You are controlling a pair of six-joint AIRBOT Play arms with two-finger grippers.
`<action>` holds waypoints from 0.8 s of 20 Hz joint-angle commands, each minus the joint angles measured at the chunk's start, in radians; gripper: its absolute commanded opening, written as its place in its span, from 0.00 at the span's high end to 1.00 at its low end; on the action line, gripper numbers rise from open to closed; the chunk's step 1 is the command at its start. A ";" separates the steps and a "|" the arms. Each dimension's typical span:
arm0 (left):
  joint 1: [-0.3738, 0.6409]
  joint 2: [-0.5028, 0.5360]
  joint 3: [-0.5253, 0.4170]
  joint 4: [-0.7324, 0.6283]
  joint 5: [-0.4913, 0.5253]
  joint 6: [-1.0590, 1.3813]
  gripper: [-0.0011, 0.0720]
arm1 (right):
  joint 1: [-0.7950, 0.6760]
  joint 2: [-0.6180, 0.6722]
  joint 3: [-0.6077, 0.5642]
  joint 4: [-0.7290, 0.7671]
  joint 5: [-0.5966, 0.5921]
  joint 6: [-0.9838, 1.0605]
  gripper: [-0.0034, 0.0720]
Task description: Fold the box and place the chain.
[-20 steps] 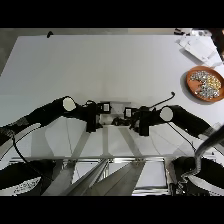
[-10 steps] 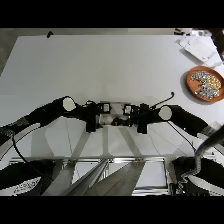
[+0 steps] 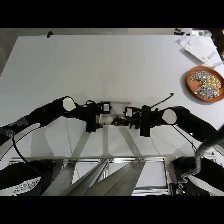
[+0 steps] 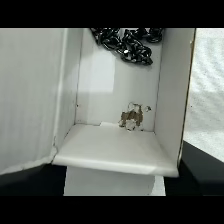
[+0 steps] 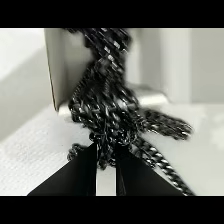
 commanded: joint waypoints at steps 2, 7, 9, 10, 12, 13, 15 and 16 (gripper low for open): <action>0.000 0.000 0.000 0.002 0.000 0.002 0.59 | 0.000 0.168 0.001 -0.086 0.005 0.084 0.94; 0.000 0.000 0.000 0.003 0.000 0.002 0.59 | 0.000 0.359 0.001 -0.065 -0.018 0.134 0.94; 0.000 0.000 0.000 0.002 0.000 0.002 0.59 | 0.001 0.419 0.001 -0.005 -0.061 0.133 0.94; 0.000 0.000 0.000 0.003 0.000 0.002 0.59 | 0.001 0.441 0.002 0.032 -0.087 0.133 0.94; 0.000 0.000 0.000 0.002 0.000 0.002 0.59 | 0.001 0.473 0.003 0.110 -0.141 0.132 0.94; 0.000 0.000 0.000 0.003 0.000 0.002 0.59 | 0.001 0.480 0.004 0.147 -0.161 0.129 0.94; 0.000 0.000 0.000 0.003 0.000 0.002 0.59 | 0.001 0.481 0.015 0.219 -0.175 0.128 0.94; 0.000 0.000 0.000 0.002 0.000 0.002 0.59 | 0.002 0.481 0.018 0.255 -0.181 0.128 0.94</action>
